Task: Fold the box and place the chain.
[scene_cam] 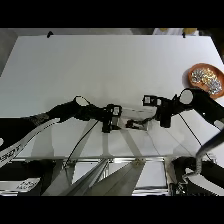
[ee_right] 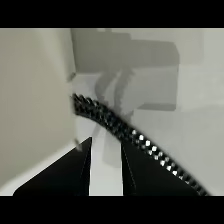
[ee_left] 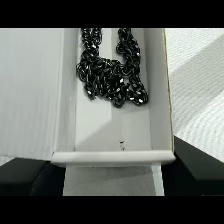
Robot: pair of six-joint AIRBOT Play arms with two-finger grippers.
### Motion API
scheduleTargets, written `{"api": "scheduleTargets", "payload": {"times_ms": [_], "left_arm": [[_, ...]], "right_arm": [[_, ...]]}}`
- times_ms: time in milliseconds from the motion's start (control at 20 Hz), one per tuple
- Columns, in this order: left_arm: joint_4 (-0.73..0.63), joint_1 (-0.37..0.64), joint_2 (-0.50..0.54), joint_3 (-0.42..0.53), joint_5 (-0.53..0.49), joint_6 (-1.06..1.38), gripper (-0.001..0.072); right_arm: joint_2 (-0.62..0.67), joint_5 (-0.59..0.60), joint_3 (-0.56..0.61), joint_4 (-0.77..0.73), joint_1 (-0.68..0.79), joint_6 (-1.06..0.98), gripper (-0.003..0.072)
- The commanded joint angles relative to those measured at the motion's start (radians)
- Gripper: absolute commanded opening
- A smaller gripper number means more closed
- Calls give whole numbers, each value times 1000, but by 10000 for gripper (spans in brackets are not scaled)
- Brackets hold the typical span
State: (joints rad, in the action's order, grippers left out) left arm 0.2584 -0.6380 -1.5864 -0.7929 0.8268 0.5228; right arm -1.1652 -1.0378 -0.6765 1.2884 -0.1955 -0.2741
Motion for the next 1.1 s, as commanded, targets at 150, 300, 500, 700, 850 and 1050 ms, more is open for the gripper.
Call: {"api": "scheduleTargets", "payload": {"times_ms": [150,300,500,700,850,1050], "left_arm": [[0,0,0,0,0,0,15],[0,0,0,0,0,0,15],[0,0,0,0,0,0,15],[0,0,0,0,0,0,15],[1,0,0,0,0,0,15],[0,0,0,0,0,0,15]], "right_arm": [[0,55,12,-97,-3,198,179],[0,54,13,-113,-3,217,177],[0,29,14,-97,-3,238,172],[0,56,34,-100,-3,257,153],[0,63,48,-125,-3,257,17],[45,113,48,-79,-3,194,17]]}}
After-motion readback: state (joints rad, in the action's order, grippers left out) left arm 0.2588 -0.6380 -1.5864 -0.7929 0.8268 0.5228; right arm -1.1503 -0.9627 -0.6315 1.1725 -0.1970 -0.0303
